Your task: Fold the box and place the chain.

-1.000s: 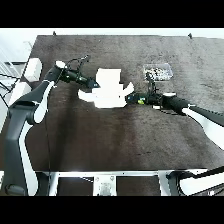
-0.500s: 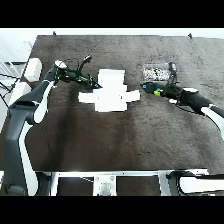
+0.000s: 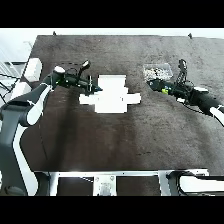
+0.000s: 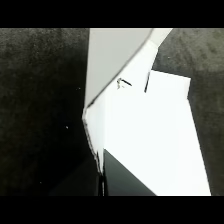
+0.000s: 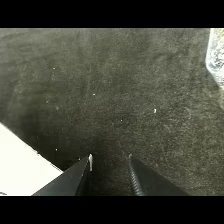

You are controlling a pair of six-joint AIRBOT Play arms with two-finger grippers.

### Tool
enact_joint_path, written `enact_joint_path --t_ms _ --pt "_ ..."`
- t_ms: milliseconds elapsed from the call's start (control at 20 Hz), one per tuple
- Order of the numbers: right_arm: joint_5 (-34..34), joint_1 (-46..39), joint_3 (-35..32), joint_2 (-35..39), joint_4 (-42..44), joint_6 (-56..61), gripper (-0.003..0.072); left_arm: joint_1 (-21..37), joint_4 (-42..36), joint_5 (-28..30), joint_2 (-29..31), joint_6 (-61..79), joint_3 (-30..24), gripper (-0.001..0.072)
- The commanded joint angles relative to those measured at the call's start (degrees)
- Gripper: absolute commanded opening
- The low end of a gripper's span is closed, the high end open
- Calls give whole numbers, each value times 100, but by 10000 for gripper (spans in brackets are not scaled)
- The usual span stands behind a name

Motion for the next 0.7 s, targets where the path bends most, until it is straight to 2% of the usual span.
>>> enact_joint_path --t_ms 0,650 --pt "55 -9 -2 9 -2 2 298 -63 -76 407 37 798 -249 14" --pt "50 7 -61 9 -72 -4 298 -144 -168 501 -129 1128 -319 13"
